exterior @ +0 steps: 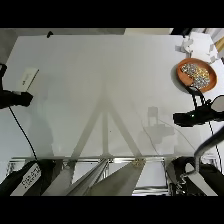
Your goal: Fold the box and place the chain.
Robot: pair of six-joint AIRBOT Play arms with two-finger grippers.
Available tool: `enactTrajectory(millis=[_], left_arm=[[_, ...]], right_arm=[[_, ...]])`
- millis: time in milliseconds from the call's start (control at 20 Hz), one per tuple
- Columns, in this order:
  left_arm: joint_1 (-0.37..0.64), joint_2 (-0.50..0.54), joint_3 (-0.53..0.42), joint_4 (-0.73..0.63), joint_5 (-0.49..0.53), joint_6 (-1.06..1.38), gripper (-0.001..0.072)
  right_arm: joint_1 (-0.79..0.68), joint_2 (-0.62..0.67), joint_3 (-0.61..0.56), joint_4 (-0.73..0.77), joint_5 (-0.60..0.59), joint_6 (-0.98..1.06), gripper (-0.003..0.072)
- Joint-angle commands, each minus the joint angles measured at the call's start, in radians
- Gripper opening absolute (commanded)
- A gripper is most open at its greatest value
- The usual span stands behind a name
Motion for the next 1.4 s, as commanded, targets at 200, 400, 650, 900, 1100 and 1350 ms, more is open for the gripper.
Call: enactTrajectory(millis=[200, 400, 650, 900, 1100, 1350], left_arm=[[0.032, -0.003, -0.117, 0.053, 0.085, -0.032, 0.0054], [0.032, -0.003, -0.117, 0.079, 0.043, -0.032, 0.0527], [0.032, -0.002, -0.117, 0.105, 0.011, -0.032, 0.0701], [0.031, 0.015, -0.117, 0.121, 0.005, -0.032, 0.0702], [0.023, 0.114, -0.117, 0.138, 0.009, -0.032, 0.0701], [-0.041, 0.283, -0.117, 0.139, -0.065, -0.032, 0.0699]], right_arm=[[-0.001, 0.000, 0.000, 0.002, -0.002, 0.000, 0.0022], [-0.001, 0.000, 0.000, 0.002, -0.002, 0.000, 0.0022], [-0.001, 0.000, 0.000, 0.002, 0.000, 0.000, 0.0022], [-0.001, 0.000, 0.000, 0.002, 0.002, 0.000, 0.0021], [-0.001, 0.000, 0.000, 0.002, 0.003, 0.000, 0.0021], [-0.001, 0.000, 0.000, 0.002, 0.003, 0.000, 0.0021]])
